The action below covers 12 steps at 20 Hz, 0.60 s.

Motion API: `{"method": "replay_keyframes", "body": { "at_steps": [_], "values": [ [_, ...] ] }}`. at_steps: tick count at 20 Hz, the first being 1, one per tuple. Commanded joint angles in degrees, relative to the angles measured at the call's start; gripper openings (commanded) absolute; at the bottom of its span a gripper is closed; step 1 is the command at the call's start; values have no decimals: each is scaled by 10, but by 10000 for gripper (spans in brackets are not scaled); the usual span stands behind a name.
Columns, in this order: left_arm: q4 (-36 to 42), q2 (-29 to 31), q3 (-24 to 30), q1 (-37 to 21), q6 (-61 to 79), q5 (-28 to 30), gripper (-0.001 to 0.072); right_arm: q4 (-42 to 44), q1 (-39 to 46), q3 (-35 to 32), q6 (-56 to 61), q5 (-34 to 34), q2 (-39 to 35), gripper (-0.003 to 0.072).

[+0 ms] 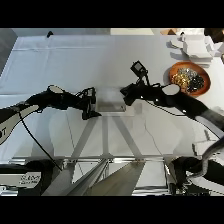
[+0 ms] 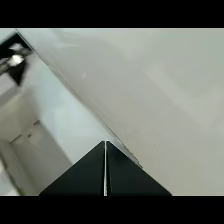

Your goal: Fold the box and place the chain.

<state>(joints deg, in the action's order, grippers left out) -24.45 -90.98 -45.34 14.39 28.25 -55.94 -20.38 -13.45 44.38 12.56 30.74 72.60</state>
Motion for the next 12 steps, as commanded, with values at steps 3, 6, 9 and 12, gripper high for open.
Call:
{"method": "replay_keyframes", "body": {
  "at_steps": [3, 6, 9, 12],
  "values": [
    [0, 0, 0, 0, 0, 0, 275, -336, 8, 0, 64, 164, -142, 6],
    [0, 0, 0, 0, 0, 0, 275, -359, 67, -2, 16, 249, -147, 6],
    [0, 0, 0, 0, 0, 0, 275, -359, 94, -23, -78, 254, -128, 7],
    [0, 0, 0, 0, 0, 0, 275, -302, 94, -25, -166, 237, -67, 8]
  ]
}}
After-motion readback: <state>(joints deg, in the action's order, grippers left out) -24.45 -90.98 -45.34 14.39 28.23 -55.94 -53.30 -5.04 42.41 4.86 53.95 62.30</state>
